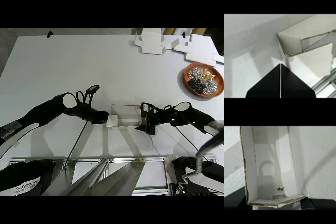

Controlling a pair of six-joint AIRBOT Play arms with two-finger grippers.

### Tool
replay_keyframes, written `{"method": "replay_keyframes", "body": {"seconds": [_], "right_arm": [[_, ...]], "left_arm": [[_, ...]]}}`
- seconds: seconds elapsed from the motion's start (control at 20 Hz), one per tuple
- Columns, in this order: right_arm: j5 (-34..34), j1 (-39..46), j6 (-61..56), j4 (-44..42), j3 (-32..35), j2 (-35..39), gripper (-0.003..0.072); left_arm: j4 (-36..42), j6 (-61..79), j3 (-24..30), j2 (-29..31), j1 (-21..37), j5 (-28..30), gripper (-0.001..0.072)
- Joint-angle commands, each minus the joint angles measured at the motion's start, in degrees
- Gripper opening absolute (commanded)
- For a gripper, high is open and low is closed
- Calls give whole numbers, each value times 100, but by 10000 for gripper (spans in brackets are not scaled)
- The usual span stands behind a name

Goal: Fold the box and place the chain.

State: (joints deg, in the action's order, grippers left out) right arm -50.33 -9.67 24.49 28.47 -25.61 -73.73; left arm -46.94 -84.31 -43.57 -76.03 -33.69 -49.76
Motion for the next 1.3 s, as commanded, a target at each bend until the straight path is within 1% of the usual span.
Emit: {"method": "replay_keyframes", "body": {"seconds": [0.0, 0.15, 0.3, 0.4, 0.55, 0.6, 0.65, 0.95, 1.1, 1.25], "right_arm": [[-2, -2, 0, -2, 0, 4, 410], [-2, -2, 0, -2, 0, 4, 410], [-2, -2, 0, 0, 0, 4, 410], [-2, -2, 0, -2, 0, 4, 410], [-2, -2, 0, -2, 0, 4, 410], [-2, -2, 0, -2, 0, 4, 410], [-2, -2, 0, -2, 0, 4, 410], [-2, -2, 0, -2, 0, 4, 410], [-2, -2, 0, 0, 0, 4, 410], [-2, -2, 0, -2, 0, 4, 410]], "left_arm": [[127, 94, -2, 120, -90, 33, 15], [146, 94, -2, 181, -175, 52, 90], [151, 52, -2, 262, -188, 247, 94], [151, 48, -2, 339, -188, 352, 153], [149, 31, -2, 374, -212, 350, 161], [151, 28, -2, 372, -229, 356, 203], [151, 31, -2, 372, -254, 398, 227], [105, -35, -2, 367, -420, 623, 229], [-170, -625, -33, 365, -442, 813, 231], [-645, -1049, -162, 365, -529, 734, 233]]}}
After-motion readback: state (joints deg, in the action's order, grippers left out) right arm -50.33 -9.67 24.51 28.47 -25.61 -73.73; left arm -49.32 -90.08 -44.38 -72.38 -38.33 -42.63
